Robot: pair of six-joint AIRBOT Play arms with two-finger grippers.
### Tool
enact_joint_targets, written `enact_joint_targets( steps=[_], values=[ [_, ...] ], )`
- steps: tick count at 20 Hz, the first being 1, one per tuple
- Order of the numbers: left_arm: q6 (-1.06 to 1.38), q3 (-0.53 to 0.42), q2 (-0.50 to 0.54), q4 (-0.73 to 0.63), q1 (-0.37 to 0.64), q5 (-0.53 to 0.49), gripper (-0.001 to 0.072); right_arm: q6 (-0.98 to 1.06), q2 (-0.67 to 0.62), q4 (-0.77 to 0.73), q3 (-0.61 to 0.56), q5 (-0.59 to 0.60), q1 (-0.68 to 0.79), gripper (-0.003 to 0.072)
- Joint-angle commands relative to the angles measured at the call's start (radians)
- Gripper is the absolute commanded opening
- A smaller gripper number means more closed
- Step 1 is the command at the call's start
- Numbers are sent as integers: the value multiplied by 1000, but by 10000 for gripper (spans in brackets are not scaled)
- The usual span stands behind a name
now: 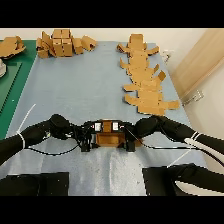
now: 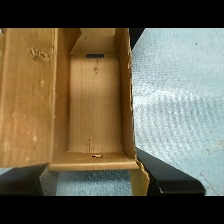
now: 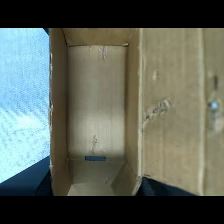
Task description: Fold the box.
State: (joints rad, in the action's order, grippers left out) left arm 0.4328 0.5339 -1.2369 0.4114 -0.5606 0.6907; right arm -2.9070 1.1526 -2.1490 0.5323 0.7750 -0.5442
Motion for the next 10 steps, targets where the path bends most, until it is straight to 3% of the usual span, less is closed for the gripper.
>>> enact_joint_targets(
  steps=[1, 10],
  values=[
    [0, 1, 0, 8, -1, -3, 512, 1, 0, -1, -1, 1, 1, 297],
    [0, 1, 2, -3, -1, -2, 512, 1, 0, -1, -1, 1, 1, 298]
  ],
)
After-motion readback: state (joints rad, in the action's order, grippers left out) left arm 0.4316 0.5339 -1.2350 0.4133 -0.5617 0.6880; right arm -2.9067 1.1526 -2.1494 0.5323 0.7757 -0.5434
